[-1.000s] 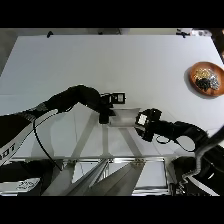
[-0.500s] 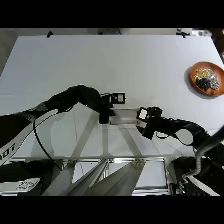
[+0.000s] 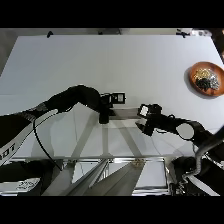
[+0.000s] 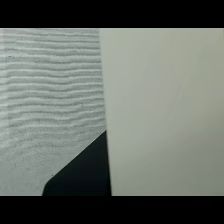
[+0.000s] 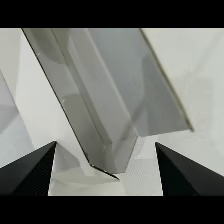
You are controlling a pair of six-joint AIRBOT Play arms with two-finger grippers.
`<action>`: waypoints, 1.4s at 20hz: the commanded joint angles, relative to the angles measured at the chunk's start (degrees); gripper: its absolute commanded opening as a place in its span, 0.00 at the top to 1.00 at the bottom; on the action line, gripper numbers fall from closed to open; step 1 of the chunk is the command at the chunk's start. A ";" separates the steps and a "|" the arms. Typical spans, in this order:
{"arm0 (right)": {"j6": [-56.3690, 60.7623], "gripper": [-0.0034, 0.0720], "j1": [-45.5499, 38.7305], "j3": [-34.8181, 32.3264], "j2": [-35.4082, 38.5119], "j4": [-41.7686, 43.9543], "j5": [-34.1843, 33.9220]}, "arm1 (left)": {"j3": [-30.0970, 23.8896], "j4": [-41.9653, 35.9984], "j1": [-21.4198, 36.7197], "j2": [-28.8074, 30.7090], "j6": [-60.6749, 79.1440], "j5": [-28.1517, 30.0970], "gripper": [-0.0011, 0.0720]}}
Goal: Fold the box and place the chain.
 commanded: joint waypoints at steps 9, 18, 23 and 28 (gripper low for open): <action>-12.76 0.04 -2.82 0.22 -0.46 6.14 -0.42 | -0.02 0.00 0.02 -0.02 0.02 0.07 0.97; -25.22 0.06 -4.44 0.22 -2.19 15.69 3.41 | -0.02 0.02 0.02 -0.02 0.02 0.07 0.97; -31.91 0.06 -4.44 0.22 -5.66 21.70 3.72 | -0.02 0.02 0.02 -0.02 0.02 0.07 0.97; -40.26 0.06 -7.15 0.22 -8.68 28.61 7.39 | -0.02 0.00 0.02 -0.02 0.02 0.07 0.97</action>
